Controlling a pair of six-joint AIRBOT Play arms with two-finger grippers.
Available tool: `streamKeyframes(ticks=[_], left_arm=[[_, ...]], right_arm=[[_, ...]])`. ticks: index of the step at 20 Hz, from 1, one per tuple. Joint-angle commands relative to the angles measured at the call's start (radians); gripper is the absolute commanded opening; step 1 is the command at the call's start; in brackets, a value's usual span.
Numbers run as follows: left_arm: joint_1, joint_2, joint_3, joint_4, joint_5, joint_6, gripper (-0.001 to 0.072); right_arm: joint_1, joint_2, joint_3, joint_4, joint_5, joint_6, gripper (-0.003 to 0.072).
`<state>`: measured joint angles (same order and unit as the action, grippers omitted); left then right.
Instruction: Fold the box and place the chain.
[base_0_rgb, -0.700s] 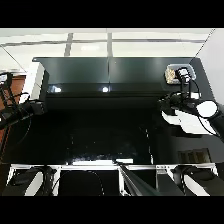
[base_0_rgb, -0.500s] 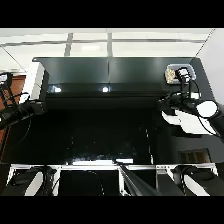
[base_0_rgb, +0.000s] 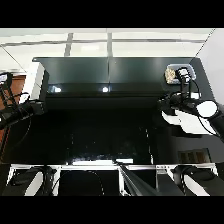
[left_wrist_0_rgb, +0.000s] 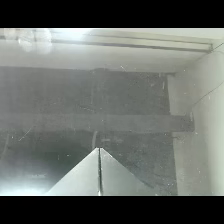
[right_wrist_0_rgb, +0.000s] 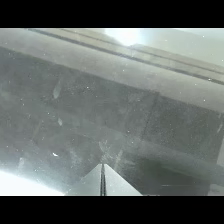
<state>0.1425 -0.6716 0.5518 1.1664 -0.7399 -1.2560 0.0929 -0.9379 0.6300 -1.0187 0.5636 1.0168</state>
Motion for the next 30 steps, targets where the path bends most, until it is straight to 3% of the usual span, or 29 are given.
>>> streamKeyframes(ticks=[1,3,5,6,7,9,11,13,16,17,19,21,24,26,27,28,29,30], left_arm=[[-0.001,0.001,0.0,0.0,0.0,0.0,0.003],[-0.001,0.001,0.0,0.0,0.0,0.0,0.003],[-0.001,0.001,0.0,0.0,0.0,0.0,0.003],[-0.001,0.001,0.0,0.0,0.0,0.0,0.003],[-0.001,0.001,0.0,0.0,0.0,0.0,0.003],[-0.001,0.001,0.0,0.0,0.0,0.0,0.003],[-0.001,0.001,0.0,0.0,0.0,0.0,0.003],[-0.001,0.001,0.0,0.0,0.0,0.0,0.003],[-0.001,0.0,0.0,-0.004,0.041,-0.002,0.003],[-0.001,0.0,0.0,-0.005,0.06,-0.002,0.003],[-0.001,0.0,0.0,-0.004,0.065,-0.003,0.003],[-0.001,-0.001,0.0,-0.005,0.067,-0.004,0.003],[-0.001,-0.002,0.0,-0.004,0.067,-0.004,0.003],[-0.001,-0.001,0.0,-0.005,0.067,-0.004,0.003],[-0.001,-0.002,0.0,-0.005,0.067,-0.004,0.003],[-0.001,-0.002,0.0,-0.005,0.067,-0.004,0.003],[-0.001,-0.002,0.0,-0.004,0.067,-0.004,0.003],[-0.001,-0.002,0.0,-0.004,0.067,-0.004,0.003]], right_arm=[[0.001,0.0,0.0,0.048,0.0,0.0,0.0025],[0.001,0.0,0.0,0.214,-0.016,0.0,0.0025],[0.007,-0.003,0.0,0.314,-0.188,0.003,0.0035],[0.006,-0.003,0.0,0.311,-0.283,0.003,0.0278],[-0.003,-0.003,0.001,0.288,-0.357,-0.005,0.0719],[-0.077,-0.007,0.014,0.178,-0.396,-0.009,0.0709],[-0.267,-0.025,0.058,0.147,-0.334,0.037,0.0708],[-0.528,-0.072,0.141,0.117,-0.161,0.085,0.0708],[-0.871,-0.198,0.302,-0.146,0.172,0.164,0.0707],[-0.96,-0.242,0.343,-0.236,0.245,0.189,0.0706],[-1.091,-0.305,0.374,-0.245,0.294,0.188,0.0706],[-1.138,-0.382,0.412,-0.239,0.392,0.078,0.0706],[-1.098,-0.535,0.517,-0.24,0.61,-0.112,0.0705],[-1.045,-0.585,0.562,-0.264,0.619,-0.135,0.0704],[-1.015,-0.6,0.577,-0.291,0.614,-0.143,0.0627],[-0.989,-0.609,0.585,-0.332,0.608,-0.143,0.0475],[-0.968,-0.611,0.585,-0.37,0.592,-0.143,0.0401],[-0.955,-0.61,0.586,-0.386,0.579,-0.143,0.02]])
